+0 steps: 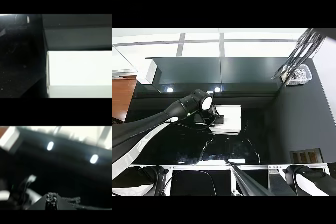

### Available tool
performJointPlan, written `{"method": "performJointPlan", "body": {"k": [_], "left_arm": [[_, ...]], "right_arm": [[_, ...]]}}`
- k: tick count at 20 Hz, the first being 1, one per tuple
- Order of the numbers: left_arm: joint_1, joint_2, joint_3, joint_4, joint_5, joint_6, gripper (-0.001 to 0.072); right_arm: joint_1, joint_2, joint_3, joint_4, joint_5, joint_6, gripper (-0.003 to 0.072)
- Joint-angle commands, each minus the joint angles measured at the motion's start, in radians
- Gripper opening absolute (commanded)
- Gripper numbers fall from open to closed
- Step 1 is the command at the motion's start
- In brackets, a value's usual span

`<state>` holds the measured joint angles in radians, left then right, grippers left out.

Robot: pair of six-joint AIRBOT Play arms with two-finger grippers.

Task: Fold the box and place the chain.

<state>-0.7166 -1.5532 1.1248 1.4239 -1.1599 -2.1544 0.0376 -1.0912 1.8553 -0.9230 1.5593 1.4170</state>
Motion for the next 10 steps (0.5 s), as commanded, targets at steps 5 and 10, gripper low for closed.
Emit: {"method": "performJointPlan", "body": {"k": [5,10], "left_arm": [[0.000,-0.001,0.000,0.000,0.000,0.001,0.0027],[0.001,-0.001,0.000,0.000,0.000,0.000,0.0027]], "right_arm": [[0.234,0.003,-0.335,0.036,-0.033,-0.010,0.0017],[0.360,-0.001,-0.594,0.098,-0.319,-0.012,0.0017]]}}
